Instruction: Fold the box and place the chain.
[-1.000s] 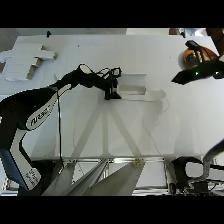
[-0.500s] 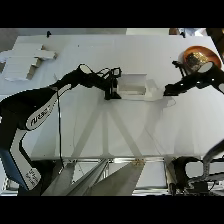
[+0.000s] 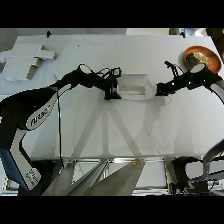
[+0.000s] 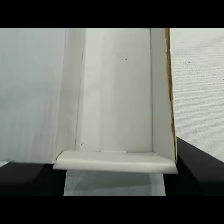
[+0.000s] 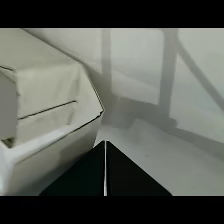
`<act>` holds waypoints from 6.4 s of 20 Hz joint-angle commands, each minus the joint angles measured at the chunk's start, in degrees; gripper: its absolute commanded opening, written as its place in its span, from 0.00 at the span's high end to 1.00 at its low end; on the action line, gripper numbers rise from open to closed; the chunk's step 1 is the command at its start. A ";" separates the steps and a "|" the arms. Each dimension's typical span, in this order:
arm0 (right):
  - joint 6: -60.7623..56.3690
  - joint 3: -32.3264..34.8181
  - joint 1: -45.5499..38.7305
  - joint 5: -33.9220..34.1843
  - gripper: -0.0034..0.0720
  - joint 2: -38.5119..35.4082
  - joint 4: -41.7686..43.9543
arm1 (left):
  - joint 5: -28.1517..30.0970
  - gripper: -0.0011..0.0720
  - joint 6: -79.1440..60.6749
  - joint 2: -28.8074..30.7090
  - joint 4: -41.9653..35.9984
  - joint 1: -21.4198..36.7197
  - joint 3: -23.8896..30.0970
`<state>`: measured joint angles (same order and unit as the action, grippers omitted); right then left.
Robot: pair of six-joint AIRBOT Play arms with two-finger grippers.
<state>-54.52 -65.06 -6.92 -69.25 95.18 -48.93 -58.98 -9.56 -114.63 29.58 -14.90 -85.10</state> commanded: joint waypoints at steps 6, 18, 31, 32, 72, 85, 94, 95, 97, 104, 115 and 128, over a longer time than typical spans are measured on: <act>3.56 0.00 1.09 -1.68 0.60 -0.28 10.84 | 0.02 0.51 -0.02 0.02 0.02 0.02 -0.02; 5.31 0.00 6.62 7.19 0.35 -1.42 7.06 | 0.00 0.51 -0.02 0.02 0.00 0.02 -0.02; -29.68 -0.92 19.93 17.29 0.36 -5.05 -27.45 | 0.00 0.51 -0.02 0.02 0.02 0.02 -0.02; -32.30 -1.99 20.94 17.16 0.36 -5.16 -30.36 | 0.00 0.51 -0.02 0.02 0.02 0.02 -0.02; -64.22 -8.22 32.57 7.96 0.58 0.59 -47.91 | 0.02 0.51 -0.02 0.02 0.00 0.00 -0.02; -55.21 -9.09 22.32 4.90 0.41 -19.32 -56.46 | 0.00 0.51 -0.02 0.02 0.00 0.00 -0.02; -43.74 -18.78 -8.26 12.85 0.41 -14.34 -51.69 | 0.00 0.51 -0.02 0.02 0.00 0.02 -0.02; -42.62 -19.12 -10.56 14.60 0.41 -12.28 -50.80 | 0.00 0.51 -0.02 0.02 0.00 0.02 -0.02; -42.66 -20.06 -14.19 19.15 0.41 -7.28 -50.82 | 0.00 0.51 -0.02 0.02 0.00 0.02 -0.02; -43.28 -26.10 -16.00 30.53 0.41 11.30 -51.08 | 0.00 0.51 -0.02 0.02 0.00 0.02 -0.02; -44.63 -27.32 -15.87 38.07 0.68 18.29 -51.30 | 0.00 0.51 -0.02 0.02 0.00 0.02 -0.02; -42.80 -28.09 -13.14 23.61 0.94 7.37 -54.49 | 0.00 0.51 -0.02 0.02 0.00 0.02 -0.02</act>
<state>-98.39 -93.10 -20.32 -38.72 105.78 -103.13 -58.98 -9.58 -114.63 29.56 -14.90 -85.10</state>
